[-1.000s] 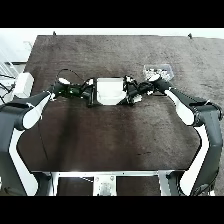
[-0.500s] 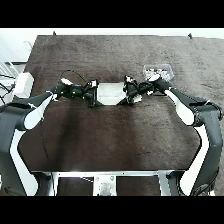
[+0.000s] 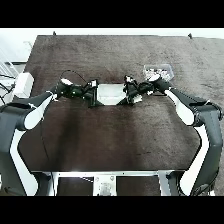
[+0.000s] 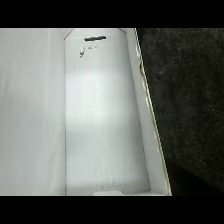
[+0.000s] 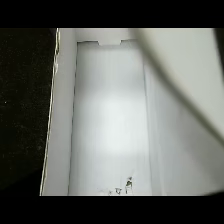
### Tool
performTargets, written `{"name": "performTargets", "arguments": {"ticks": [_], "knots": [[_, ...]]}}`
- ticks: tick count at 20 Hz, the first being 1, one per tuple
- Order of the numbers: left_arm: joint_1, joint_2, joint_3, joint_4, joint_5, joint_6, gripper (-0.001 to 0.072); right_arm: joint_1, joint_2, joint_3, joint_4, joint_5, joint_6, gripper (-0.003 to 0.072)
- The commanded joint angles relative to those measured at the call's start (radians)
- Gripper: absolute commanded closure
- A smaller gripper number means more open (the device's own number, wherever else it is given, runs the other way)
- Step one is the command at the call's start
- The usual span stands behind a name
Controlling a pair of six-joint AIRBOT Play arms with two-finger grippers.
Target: Fold the box and place the chain.
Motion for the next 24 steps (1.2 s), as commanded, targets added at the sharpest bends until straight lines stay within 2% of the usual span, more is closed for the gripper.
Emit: {"name": "performTargets", "arguments": {"ticks": [1,6,13,24], "knots": [[0.001,0.0,0.0,-0.012,0.003,-0.001,0.0404,0.001,0.0,0.0,0.0,0.0,0.0,0.017],[0.001,0.0,0.0,-0.011,0.012,-0.001,0.0403,0.001,0.0,0.0,0.0,0.0,0.0,0.017],[0.001,0.0,0.0,-0.011,0.076,-0.001,0.0404,0.001,0.0,0.0,0.0,0.0,0.0,0.017],[0.001,0.001,0.0,-0.01,0.075,-0.012,0.0404,0.008,0.0,0.0,0.001,0.0,0.0,0.017]]}}
